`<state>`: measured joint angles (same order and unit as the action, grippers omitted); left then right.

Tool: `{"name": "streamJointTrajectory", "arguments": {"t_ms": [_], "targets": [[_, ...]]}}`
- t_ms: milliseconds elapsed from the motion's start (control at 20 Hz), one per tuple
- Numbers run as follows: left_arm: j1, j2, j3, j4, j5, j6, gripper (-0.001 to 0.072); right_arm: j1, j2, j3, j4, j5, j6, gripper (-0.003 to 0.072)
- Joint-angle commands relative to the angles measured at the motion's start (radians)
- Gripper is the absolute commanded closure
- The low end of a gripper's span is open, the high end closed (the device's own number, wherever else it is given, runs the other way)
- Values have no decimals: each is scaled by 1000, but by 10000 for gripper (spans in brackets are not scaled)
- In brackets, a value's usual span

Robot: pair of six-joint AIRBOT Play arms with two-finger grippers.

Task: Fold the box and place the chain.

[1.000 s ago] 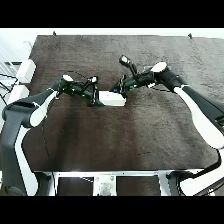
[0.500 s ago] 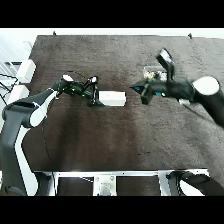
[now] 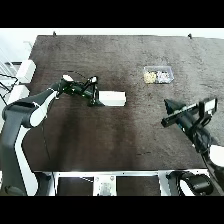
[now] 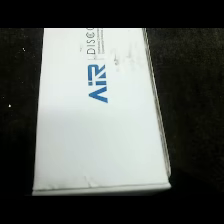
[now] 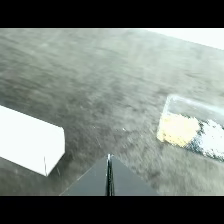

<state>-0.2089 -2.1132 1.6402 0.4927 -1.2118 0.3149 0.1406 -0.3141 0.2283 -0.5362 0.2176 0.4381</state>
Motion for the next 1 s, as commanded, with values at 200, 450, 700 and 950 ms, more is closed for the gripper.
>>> {"name": "streamJointTrajectory", "arguments": {"t_ms": [200,450,700,950], "targets": [[0,0,1,0,0,0,252,-1,123,-171,2,-54,23,678],[0,0,1,-6,-1,0,252,0,123,-177,-18,-93,18,676],[0,0,1,-7,-5,0,252,0,123,-177,-17,-93,18,676],[0,0,1,-8,-4,0,252,0,123,-177,-17,-93,19,676]]}}
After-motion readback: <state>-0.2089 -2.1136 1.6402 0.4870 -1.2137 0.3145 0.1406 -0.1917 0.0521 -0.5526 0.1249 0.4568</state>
